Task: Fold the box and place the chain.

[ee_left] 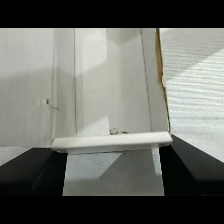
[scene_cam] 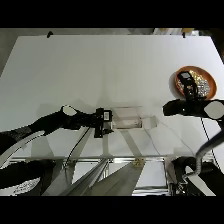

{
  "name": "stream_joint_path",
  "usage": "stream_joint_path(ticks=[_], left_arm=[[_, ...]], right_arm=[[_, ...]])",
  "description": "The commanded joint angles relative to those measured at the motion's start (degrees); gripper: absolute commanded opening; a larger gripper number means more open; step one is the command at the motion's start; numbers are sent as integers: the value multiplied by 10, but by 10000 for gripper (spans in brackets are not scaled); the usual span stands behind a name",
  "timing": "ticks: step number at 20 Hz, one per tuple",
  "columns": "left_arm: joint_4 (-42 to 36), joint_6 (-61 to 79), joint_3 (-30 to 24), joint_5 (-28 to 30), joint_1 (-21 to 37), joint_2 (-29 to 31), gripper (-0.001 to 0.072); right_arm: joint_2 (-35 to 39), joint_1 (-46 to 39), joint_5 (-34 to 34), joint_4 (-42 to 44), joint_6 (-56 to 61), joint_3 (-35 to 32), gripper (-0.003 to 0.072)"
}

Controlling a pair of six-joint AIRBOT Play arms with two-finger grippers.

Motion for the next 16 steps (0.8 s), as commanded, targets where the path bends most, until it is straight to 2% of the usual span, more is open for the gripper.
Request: stream_joint_path(ticks=[1,5,8,16], left_arm=[[0,0,0,0,0,0,142],[0,0,0,0,0,0,142],[0,0,0,0,0,0,142],[0,0,0,0,0,0,142]], right_arm=[[-60,-9,34,-1,12,1,19],[-118,-9,43,9,13,-1,19],[-155,-9,50,59,8,-1,19],[-170,-9,51,147,-35,-34,19]])
